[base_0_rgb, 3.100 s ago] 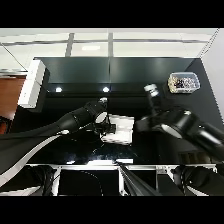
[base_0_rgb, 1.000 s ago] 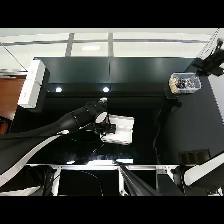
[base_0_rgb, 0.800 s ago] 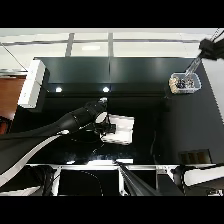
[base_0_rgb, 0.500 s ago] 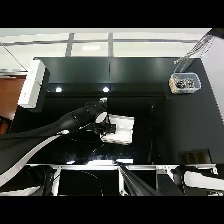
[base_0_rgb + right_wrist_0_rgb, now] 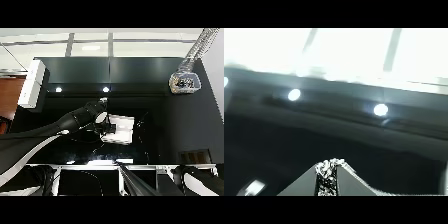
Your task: Fold the box and place the chain.
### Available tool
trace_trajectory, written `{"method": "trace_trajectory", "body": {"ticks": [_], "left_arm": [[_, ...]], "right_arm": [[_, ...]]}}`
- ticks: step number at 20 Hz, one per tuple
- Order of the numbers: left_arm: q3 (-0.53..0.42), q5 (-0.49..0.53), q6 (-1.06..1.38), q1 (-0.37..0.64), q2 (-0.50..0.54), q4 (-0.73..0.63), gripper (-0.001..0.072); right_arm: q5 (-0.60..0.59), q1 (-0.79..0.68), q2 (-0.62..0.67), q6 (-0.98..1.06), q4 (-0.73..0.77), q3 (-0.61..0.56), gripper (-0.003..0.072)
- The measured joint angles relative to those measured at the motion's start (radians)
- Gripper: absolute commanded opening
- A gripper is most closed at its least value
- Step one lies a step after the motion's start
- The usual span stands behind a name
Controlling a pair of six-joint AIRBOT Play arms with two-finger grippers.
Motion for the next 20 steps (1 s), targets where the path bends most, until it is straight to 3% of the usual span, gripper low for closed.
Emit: {"method": "trace_trajectory", "body": {"ticks": [6, 12, 20], "left_arm": [[0.000, 0.000, 0.000, 0.000, 0.000, 0.000, 0.0029], [0.000, -0.001, 0.000, 0.000, 0.000, 0.000, 0.0029], [0.000, 0.000, 0.000, 0.000, 0.000, -0.001, 0.0029]], "right_arm": [[0.113, 0.212, 0.086, -0.096, 0.010, -0.094, 0.0004], [0.197, 0.349, 0.100, -0.133, 0.064, -0.266, 0.0004], [0.122, 0.420, 0.103, -0.186, 0.167, -0.541, 0.0004]]}}
